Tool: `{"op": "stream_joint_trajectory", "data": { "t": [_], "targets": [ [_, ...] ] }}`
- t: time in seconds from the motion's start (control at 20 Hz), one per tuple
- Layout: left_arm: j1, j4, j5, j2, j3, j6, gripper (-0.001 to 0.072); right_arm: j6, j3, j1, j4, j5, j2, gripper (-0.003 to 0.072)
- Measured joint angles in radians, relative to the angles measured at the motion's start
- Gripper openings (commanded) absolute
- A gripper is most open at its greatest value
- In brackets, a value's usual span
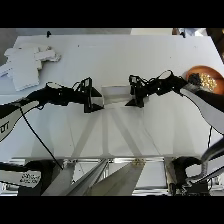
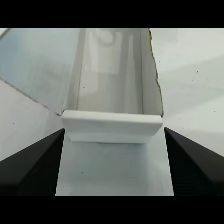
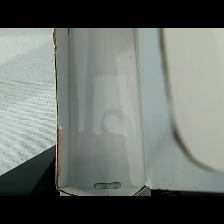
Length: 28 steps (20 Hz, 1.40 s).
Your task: Fold the box and place the chain.
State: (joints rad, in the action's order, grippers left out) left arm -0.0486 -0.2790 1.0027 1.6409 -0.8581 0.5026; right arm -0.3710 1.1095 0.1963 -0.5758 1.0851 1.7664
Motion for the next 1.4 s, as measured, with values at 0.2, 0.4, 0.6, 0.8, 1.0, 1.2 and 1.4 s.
{"op": "stream_joint_trajectory", "data": {
  "t": [0.2, 0.4, 0.6, 0.8, 1.0, 1.2, 1.4],
  "targets": [
    [-0.013, 0.005, -0.004, 0.001, -0.001, 0.008, 0.0702, 0.0, 0.0, 0.0, 0.0, 0.001, 0.0, 0.0456],
    [-0.041, 0.014, -0.035, 0.003, -0.008, 0.011, 0.0701, 0.0, 0.0, 0.0, 0.0, 0.0, 0.0, 0.0456],
    [-0.073, 0.015, -0.064, 0.006, -0.015, 0.013, 0.0701, 0.0, 0.0, 0.0, 0.0, 0.0, 0.0, 0.0456],
    [-0.09, 0.016, -0.088, 0.007, -0.019, 0.003, 0.0696, 0.0, 0.0, 0.0, 0.0, 0.0, 0.0, 0.0456],
    [-0.095, 0.017, -0.104, 0.007, -0.021, -0.006, 0.0559, -0.001, 0.0, 0.0, 0.0, 0.0, 0.0, 0.0456],
    [-0.096, 0.017, -0.106, 0.007, -0.021, -0.009, 0.0435, 0.0, 0.0, 0.0, 0.0, 0.0, 0.0, 0.0456],
    [-0.096, 0.017, -0.108, 0.007, -0.021, -0.012, 0.0437, 0.0, 0.0, 0.0, 0.0, 0.0, 0.0, 0.0456]
  ]
}}
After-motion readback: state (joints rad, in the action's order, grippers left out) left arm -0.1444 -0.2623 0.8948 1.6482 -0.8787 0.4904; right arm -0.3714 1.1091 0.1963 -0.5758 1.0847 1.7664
